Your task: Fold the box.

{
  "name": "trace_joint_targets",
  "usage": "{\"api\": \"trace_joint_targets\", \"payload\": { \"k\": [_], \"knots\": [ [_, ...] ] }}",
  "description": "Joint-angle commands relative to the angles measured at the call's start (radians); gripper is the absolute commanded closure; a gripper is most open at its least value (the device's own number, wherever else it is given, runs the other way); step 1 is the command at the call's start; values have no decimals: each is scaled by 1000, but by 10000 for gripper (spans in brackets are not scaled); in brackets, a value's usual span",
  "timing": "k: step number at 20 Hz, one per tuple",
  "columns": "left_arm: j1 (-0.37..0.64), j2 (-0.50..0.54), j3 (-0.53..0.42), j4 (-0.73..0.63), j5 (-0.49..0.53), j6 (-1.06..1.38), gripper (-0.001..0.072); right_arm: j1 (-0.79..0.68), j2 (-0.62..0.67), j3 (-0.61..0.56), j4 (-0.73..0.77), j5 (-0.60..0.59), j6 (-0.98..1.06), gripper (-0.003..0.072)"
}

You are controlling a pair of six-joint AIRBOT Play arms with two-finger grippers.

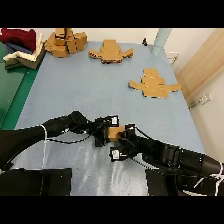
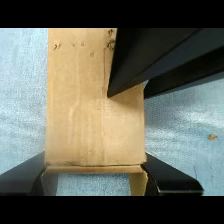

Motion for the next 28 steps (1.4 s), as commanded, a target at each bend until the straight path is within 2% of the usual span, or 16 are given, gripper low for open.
{"api": "trace_joint_targets", "payload": {
  "k": [1, 3, 4, 11, 20, 28],
  "knots": [
    [0, 0, 1, 0, 0, 0, 235, 0, 6, 0, 1, 0, 0, 357],
    [0, 0, 1, 0, 0, 0, 236, 1, 24, 0, 1, 0, 0, 186],
    [0, 0, 1, 0, 0, 0, 236, 0, 35, 0, 1, 0, 0, 156],
    [0, 0, 1, 0, 0, 0, 235, 0, 24, 0, -1, -2, 0, 156],
    [0, 0, 1, 0, 0, 0, 235, 0, 96, 7, -33, -27, 0, 159],
    [0, 0, 1, 0, 0, 0, 235, -22, 103, 40, -34, -48, 0, 159]
  ]
}}
